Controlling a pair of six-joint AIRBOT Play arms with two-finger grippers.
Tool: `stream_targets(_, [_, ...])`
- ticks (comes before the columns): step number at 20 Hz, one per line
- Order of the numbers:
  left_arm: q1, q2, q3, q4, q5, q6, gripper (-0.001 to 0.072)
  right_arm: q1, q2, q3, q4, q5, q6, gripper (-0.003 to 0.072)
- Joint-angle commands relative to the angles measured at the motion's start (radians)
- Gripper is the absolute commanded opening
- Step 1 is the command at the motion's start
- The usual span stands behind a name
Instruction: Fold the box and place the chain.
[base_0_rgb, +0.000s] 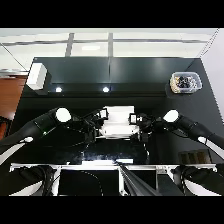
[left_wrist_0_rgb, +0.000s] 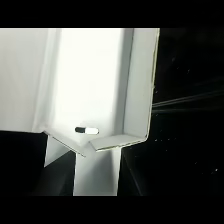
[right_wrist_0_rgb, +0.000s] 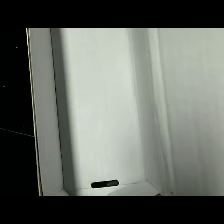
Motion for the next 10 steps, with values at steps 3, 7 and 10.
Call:
stream_targets(3, [-0.004,0.001,0.001,-0.053,0.032,0.001,0.0327,0.001,0.0,0.0,0.004,0.001,0.001,0.0475])
stream_targets(7, [-0.011,0.0,0.001,-0.071,0.09,0.004,0.0255,0.001,0.0,0.0,0.037,0.005,0.008,0.0475])
stream_targets(10, [-0.018,-0.002,0.001,-0.086,0.106,0.004,0.0255,0.001,0.0,0.0,0.035,0.005,0.007,0.0475])
